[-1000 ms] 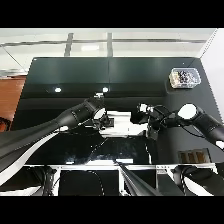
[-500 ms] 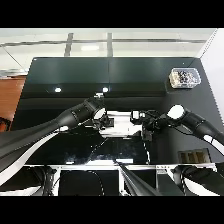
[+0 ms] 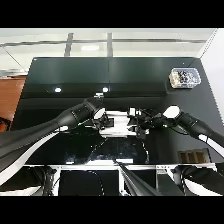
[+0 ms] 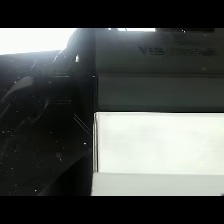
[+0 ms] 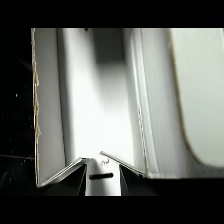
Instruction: Fold the box and place the chain.
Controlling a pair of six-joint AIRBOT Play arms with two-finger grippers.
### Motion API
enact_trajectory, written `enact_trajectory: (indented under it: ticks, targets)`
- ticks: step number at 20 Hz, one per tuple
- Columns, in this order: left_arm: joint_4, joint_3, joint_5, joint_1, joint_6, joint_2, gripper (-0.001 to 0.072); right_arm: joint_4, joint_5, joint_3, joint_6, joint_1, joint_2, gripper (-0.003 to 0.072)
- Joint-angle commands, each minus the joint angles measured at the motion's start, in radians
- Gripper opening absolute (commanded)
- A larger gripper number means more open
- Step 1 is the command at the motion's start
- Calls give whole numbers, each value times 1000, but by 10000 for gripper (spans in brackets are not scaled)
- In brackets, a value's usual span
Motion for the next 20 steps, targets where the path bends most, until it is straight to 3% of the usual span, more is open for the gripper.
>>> enact_trajectory:
  ticks: [1, 3, 4, 5, 6, 7, 8, 9, 11, 12, 13, 14, 16, 17, 19, 20]
  targets:
    - [-2, 0, 3, 0, 0, 0, 27, 68, -40, -1, 41, 25, -30, 102]
    - [-1, 0, 3, 1, 0, 0, 26, 85, -39, -1, 46, 25, -39, 126]
    - [-2, 0, 3, 1, 0, 0, 26, 101, -43, -1, 48, 25, -39, 351]
    - [-2, 0, 3, 0, 0, 0, 26, 106, -42, -1, 48, 25, -39, 371]
    - [-4, 0, 3, 0, 0, 0, 26, 106, -39, -1, 50, 25, -39, 338]
    - [-4, 0, 3, 0, 0, 0, 27, 106, -30, -1, 64, 25, -39, 122]
    - [-4, 0, 3, 0, 0, 0, 26, 106, -31, -1, 86, 25, -39, 204]
    - [-4, 0, 3, 0, 0, 0, 26, 107, -31, 0, 107, 25, -39, 416]
    - [-4, 0, 3, 0, 0, 0, 27, 71, -19, 0, 203, 24, -37, 54]
    - [-4, 0, 6, 0, 0, 0, 27, 39, 8, 0, 321, 17, -28, 17]
    - [-4, 0, 6, 0, 1, 0, 27, 16, 79, 7, 486, 1, -12, 17]
    - [-4, 0, -2, 0, 1, 0, 27, -2, 236, 30, 635, -35, 9, 17]
    - [1, 0, -14, 1, 1, 0, 27, -43, 511, 82, 802, -148, 62, 16]
    - [1, 0, -16, 1, 1, 0, 27, -82, 579, 96, 891, -224, 92, 16]
    - [0, 0, -16, 0, 1, 0, 27, -179, 579, 93, 1014, -409, 141, 16]
    - [0, 0, -16, 1, 1, 0, 27, -203, 520, 78, 1065, -508, 145, 16]
